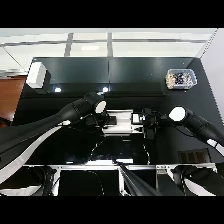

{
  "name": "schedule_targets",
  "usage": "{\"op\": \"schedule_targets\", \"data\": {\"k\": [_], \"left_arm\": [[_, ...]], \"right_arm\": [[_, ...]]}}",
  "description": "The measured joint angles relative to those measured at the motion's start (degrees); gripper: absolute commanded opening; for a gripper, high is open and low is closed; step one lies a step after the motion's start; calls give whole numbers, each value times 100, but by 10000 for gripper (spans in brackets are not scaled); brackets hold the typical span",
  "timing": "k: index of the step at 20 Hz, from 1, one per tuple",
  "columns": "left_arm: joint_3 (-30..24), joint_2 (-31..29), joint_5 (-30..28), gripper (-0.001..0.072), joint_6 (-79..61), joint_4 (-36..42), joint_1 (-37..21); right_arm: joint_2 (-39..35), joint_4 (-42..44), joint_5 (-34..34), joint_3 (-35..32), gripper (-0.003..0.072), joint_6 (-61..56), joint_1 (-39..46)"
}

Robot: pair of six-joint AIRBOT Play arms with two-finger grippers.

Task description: Fold the box and place the chain.

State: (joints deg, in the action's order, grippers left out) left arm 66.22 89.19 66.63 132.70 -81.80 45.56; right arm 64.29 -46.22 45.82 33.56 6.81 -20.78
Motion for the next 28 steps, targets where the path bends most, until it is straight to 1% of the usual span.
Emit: {"op": "schedule_targets", "data": {"k": [1, 7, 8, 9, 10, 11, 12, 13, 14, 15, 16, 18, 19, 22, 24, 25, 27, 28], "left_arm": [[0, 0, 2, 27, -13, 0, 0], [0, 0, 42, 27, -26, -4, 0], [0, 0, 44, 27, -24, -4, 0], [0, 0, 44, 27, -20, -2, 0], [0, -2, 42, 27, -13, 2, 0], [0, 0, 39, 27, -13, 2, 0], [0, 0, 35, 27, -7, 11, 0], [0, -2, 31, 27, 2, 15, 0], [0, 0, 26, 28, 0, 17, 0], [0, 0, 17, 28, 7, 22, 0], [0, 0, 0, 28, 7, 28, 0], [0, 0, -26, 28, -37, 33, 0], [0, 0, -37, 27, -94, 28, 0], [0, 0, -31, 27, -243, -9, 0], [0, 0, -4, 27, -293, -85, 0], [0, 0, 4, 27, -313, -114, -7], [2, 0, 35, 27, -334, -195, -11], [2, 0, 55, 27, -334, -234, -15]], "right_arm": [[11, 70, -4, 0, 126, 13, -4], [317, 839, -166, 0, 132, 46, -313], [378, 951, -212, 0, 141, 46, -363], [433, 1093, -271, 0, 308, 46, -404], [472, 1207, -308, 0, 365, 48, -431], [501, 1307, -356, 0, 194, 59, -450], [520, 1373, -402, 0, 211, 48, -463], [538, 1438, -422, 0, 211, 15, -476], [549, 1460, -428, 0, 182, -48, -481], [555, 1482, -466, 0, 116, -157, -485], [553, 1462, -468, 2, 32, -334, -485], [485, 1130, -367, 83, 20, -1029, -461], [411, 826, -190, 190, 20, -1593, -417], [79, -280, 726, 680, 20, -3539, -74], [-166, -855, 1405, 938, 20, -4708, 457], [-249, -1021, 1641, 990, 20, -5237, 815], [-343, -1104, 1733, 859, 20, -6199, 1541], [-365, -1045, 1648, 691, 19, -6682, 1882]]}}
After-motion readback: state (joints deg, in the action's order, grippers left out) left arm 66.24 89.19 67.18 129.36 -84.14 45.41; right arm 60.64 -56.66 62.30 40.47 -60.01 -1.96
